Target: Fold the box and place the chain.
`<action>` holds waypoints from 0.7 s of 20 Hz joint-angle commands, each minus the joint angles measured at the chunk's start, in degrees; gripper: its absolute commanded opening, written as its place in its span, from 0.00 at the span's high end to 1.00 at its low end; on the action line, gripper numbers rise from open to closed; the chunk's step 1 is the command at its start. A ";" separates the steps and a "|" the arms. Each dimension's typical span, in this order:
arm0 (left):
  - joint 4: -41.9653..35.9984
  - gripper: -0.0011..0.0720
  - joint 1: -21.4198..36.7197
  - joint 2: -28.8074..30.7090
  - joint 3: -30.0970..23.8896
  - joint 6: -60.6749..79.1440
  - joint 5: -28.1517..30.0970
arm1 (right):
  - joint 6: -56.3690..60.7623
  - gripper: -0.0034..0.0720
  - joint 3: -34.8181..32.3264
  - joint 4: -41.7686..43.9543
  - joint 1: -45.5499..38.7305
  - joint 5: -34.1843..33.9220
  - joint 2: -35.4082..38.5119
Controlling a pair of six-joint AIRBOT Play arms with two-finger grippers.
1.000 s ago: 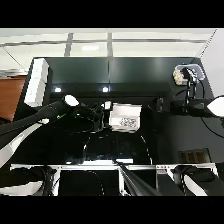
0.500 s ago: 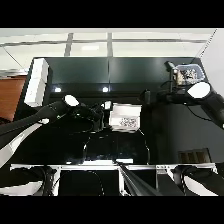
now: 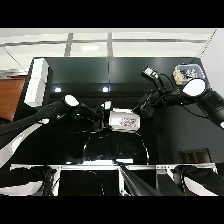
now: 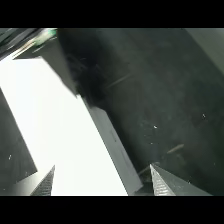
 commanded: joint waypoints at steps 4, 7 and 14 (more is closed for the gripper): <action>0.00 0.52 -0.02 -0.04 0.07 0.00 0.02 | -7.61 0.00 -0.17 -2.29 1.05 2.45 0.44; 0.00 0.52 -0.02 -0.04 0.07 0.00 0.02 | -11.34 0.00 -2.82 -2.38 2.73 2.16 0.37; 0.00 0.52 -0.02 -0.04 0.07 0.00 0.02 | -14.73 0.00 -6.88 -2.40 6.43 -0.17 0.37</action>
